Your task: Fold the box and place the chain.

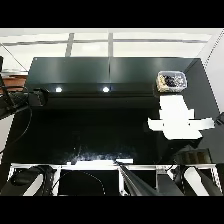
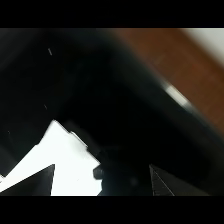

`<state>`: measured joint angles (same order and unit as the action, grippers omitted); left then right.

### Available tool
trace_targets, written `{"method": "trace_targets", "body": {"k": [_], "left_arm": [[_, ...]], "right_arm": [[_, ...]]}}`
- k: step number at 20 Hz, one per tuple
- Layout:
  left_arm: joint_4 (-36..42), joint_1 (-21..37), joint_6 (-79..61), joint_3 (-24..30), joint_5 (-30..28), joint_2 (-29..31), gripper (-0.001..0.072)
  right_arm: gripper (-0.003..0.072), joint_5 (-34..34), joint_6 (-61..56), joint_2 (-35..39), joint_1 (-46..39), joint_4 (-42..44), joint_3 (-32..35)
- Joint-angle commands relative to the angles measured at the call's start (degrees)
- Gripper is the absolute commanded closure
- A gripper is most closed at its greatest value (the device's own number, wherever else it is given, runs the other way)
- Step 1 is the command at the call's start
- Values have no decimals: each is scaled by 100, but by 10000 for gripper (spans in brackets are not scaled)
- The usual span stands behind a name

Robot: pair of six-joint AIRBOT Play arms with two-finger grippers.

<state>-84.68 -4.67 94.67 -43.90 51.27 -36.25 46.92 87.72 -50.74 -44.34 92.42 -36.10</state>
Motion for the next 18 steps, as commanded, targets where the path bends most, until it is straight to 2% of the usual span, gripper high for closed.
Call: {"method": "trace_targets", "body": {"k": [1,5,9,10,11,15,17,18], "left_arm": [[146,4,-2,-4,33,-4,19],[146,4,-2,-4,42,-4,19],[146,4,-2,-4,42,-4,19],[149,4,0,-4,42,-4,19],[153,4,0,-4,42,-4,19],[286,2,-2,-4,42,-4,19],[295,4,-2,-4,42,-4,19],[297,4,-2,-4,42,-4,19]], "right_arm": [[-12,597,2732,-988,-1399,2496,-251],[-12,1733,4037,-2179,-1384,3230,-968],[-11,2245,4085,-2774,-1198,3126,-1768],[33,2356,4159,-2887,-1161,3104,-1864],[118,2468,4216,-2992,-1119,3088,-1919],[116,2688,4212,-3211,-876,2507,-1937],[234,2691,4170,-3209,-780,2400,-1937],[337,2704,4175,-3209,-748,2387,-1937]]}}
